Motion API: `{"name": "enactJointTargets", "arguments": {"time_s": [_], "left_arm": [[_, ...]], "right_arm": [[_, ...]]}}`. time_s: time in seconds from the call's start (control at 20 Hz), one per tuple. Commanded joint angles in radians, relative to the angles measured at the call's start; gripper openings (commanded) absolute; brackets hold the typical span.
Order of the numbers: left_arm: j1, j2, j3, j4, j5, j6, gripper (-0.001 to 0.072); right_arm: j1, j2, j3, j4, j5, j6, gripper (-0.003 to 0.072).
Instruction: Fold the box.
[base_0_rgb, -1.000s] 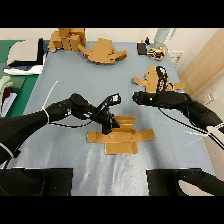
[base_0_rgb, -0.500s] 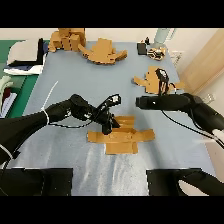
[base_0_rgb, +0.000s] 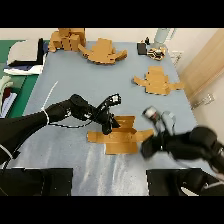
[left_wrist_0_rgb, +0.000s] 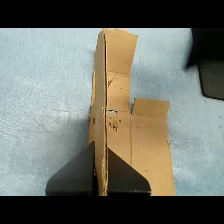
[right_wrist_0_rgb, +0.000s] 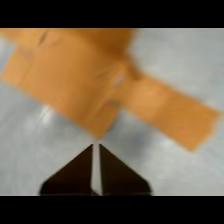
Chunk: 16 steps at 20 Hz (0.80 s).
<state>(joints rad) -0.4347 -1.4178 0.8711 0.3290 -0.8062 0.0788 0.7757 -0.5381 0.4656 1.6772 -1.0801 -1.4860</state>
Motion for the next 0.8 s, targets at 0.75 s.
{"name": "enactJointTargets", "arguments": {"time_s": [0.75], "left_arm": [[0.0,0.0,0.0,0.0,0.0,0.0,0.0015]], "right_arm": [[0.322,-0.215,-0.156,-0.415,0.475,-0.224,0.0591]]}}
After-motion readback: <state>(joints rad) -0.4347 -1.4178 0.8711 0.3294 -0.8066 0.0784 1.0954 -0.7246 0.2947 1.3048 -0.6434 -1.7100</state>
